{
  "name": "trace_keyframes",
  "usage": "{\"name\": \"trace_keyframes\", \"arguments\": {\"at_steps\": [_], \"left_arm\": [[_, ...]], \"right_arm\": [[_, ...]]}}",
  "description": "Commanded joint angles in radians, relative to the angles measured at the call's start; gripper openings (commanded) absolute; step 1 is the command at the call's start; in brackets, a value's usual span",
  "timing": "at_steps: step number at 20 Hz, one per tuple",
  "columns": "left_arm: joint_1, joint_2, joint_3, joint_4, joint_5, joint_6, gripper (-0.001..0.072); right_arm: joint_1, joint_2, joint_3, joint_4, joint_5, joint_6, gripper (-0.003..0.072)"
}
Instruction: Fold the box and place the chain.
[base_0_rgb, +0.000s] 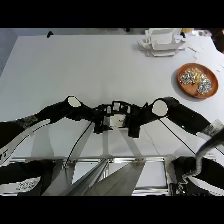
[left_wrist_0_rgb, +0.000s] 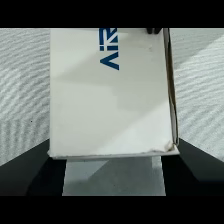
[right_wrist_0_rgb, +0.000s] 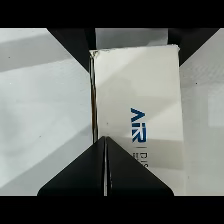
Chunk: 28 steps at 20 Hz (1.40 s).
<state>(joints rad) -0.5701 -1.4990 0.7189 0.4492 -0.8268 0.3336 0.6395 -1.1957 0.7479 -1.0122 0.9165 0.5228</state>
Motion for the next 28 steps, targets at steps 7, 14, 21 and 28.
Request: {"name": "trace_keyframes", "arguments": {"at_steps": [7,14,21,28], "left_arm": [[0.001,0.0,0.0,0.0,0.0,0.0,0.025],[0.001,0.0,0.0,0.0,0.0,0.0,0.025],[0.001,0.0,0.0,0.0,0.0,0.0,0.025],[0.001,0.0,0.0,0.0,-0.003,0.0,0.025]], "right_arm": [[0.0,-0.001,-0.024,-0.004,-0.019,0.0,0.0016],[0.0,0.13,-0.023,-0.038,-0.148,0.091,0.0018],[-0.203,0.338,-0.023,-0.284,0.184,0.649,0.0016],[-0.625,0.337,-0.086,-0.425,0.473,0.892,0.0016]]}}
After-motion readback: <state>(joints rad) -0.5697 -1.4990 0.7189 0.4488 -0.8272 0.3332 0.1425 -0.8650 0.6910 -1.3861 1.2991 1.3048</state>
